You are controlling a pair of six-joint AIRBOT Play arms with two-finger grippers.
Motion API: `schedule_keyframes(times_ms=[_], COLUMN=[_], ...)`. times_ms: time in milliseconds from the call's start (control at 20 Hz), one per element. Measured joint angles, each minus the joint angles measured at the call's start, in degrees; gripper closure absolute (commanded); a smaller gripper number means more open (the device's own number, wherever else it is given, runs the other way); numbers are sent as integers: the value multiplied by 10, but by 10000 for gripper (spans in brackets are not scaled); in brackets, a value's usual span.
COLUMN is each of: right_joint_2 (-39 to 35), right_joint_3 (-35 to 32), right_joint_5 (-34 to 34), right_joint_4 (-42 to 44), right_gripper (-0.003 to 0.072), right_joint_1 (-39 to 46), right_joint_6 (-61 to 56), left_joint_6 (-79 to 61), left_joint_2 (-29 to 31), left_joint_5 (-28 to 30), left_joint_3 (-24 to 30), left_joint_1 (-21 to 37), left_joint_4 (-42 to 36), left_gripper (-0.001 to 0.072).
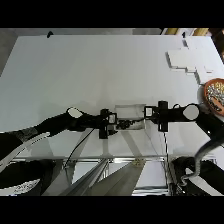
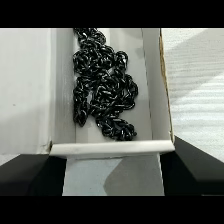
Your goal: Fold the box and place the chain.
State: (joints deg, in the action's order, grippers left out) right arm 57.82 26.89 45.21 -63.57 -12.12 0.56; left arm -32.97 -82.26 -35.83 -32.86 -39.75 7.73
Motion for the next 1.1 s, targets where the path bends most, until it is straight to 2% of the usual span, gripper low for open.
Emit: schedule_keyframes(times_ms=[200,250,350,550,850,1100], right_joint_2=[36,41,47,50,-9,-92], right_joint_3=[0,0,0,0,0,0], right_joint_5=[5,5,1,10,32,50], right_joint_4=[46,63,96,90,-23,37], right_gripper=[466,492,668,666,666,667], right_joint_1=[0,0,0,0,0,0], right_joint_6=[45,56,72,59,-114,-175], left_joint_6=[0,0,0,0,0,0], left_joint_2=[0,0,0,0,0,0], left_joint_5=[0,0,0,0,0,0], left_joint_3=[0,0,0,0,0,0], left_joint_1=[0,0,0,0,0,0], left_joint_4=[0,0,0,0,0,0], left_gripper=[659,659,659,659,659,659])
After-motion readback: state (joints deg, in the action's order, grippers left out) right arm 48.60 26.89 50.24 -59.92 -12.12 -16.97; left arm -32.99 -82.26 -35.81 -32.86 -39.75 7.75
